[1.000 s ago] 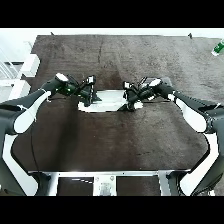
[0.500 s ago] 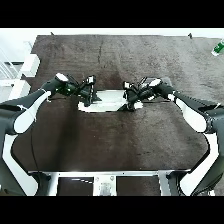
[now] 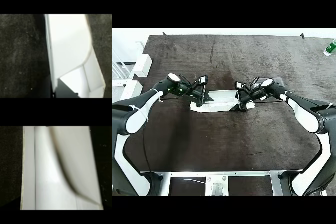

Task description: Fold the box and place the chain.

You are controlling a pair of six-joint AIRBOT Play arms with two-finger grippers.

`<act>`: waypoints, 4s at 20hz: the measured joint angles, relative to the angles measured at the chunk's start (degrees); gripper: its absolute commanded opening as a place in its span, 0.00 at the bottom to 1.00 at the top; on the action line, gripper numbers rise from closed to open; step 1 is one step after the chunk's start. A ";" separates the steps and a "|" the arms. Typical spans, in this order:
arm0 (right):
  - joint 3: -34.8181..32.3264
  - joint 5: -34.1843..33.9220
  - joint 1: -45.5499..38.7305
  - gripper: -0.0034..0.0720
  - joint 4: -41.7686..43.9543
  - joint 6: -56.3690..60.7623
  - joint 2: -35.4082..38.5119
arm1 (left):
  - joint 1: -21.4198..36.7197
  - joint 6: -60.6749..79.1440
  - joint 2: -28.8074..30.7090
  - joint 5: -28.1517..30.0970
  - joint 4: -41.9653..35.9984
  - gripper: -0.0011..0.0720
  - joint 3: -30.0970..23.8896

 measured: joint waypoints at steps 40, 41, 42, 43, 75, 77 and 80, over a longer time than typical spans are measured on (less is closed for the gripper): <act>0.00 0.02 -0.04 0.77 0.00 0.00 0.00 | 4.46 -13.25 29.22 0.09 -6.45 0.04 -21.53; 0.00 0.02 -0.04 0.77 0.00 -0.02 0.00 | 3.23 -12.79 29.92 1.79 -6.67 0.04 -23.69; 0.00 0.02 -0.04 0.77 0.00 0.00 0.00 | 1.66 -12.52 30.36 3.85 -7.37 0.04 -25.42; 0.00 0.02 -0.04 0.77 0.00 0.00 0.00 | 0.09 -12.55 30.51 6.27 -7.87 0.05 -26.60; 0.00 -0.02 -0.04 0.77 0.02 0.00 0.00 | -6.49 -21.20 9.77 25.68 -1.46 0.05 -8.96; 0.00 0.00 -0.04 0.77 0.02 0.00 0.00 | -6.56 -21.22 9.49 25.68 -1.20 0.05 -8.94; 0.00 0.00 -0.04 0.77 0.00 0.00 0.00 | -6.73 -21.22 9.29 25.66 -0.70 0.05 -8.94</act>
